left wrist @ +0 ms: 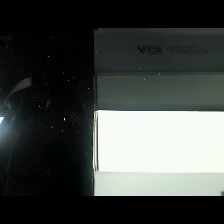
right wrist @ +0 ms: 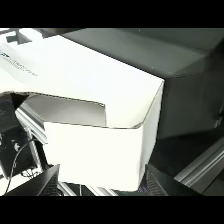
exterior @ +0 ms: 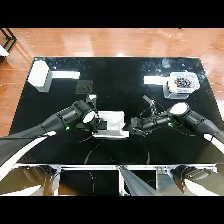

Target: Fold the box and place the chain.

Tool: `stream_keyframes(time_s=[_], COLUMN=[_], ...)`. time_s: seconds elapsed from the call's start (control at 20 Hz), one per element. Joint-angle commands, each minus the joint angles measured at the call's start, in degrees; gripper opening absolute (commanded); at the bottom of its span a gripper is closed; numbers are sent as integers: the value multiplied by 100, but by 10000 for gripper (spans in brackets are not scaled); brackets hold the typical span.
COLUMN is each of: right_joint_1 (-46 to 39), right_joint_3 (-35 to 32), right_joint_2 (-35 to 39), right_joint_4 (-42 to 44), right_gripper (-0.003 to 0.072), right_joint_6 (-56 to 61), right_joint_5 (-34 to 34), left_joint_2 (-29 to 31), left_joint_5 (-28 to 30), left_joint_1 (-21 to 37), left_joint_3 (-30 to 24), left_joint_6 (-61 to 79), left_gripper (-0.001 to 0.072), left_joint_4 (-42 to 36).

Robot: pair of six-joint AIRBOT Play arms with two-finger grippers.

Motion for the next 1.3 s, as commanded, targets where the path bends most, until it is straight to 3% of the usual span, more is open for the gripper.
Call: stream_keyframes(time_s=[0.0,0.2,0.25,0.65,0.7,0.9,1.1,1.25], right_joint_1=[181,435,509,874,977,1329,1578,1613], right_joint_3=[9,76,138,247,247,293,570,737], right_joint_2=[-4,-4,-4,-4,-4,-7,-7,-7], right_joint_4=[0,0,-22,-756,-756,-973,-2124,-2522], right_gripper=[570,522,468,463,353,353,354,354], right_joint_6=[129,127,129,798,798,1152,2094,2535], right_joint_5=[-188,-466,-516,-785,-916,-1436,-1582,-1580], left_joint_2=[-2,-2,-2,-2,-2,-2,-2,-2], left_joint_5=[2,2,2,9,9,9,9,4], left_joint_1=[2,2,2,2,2,2,2,2], left_joint_3=[4,4,4,4,4,4,4,4], left_joint_6=[2,2,0,2,2,4,4,7], left_gripper=[19,19,19,19,19,19,19,19], left_joint_4=[2,2,2,7,9,9,26,26])
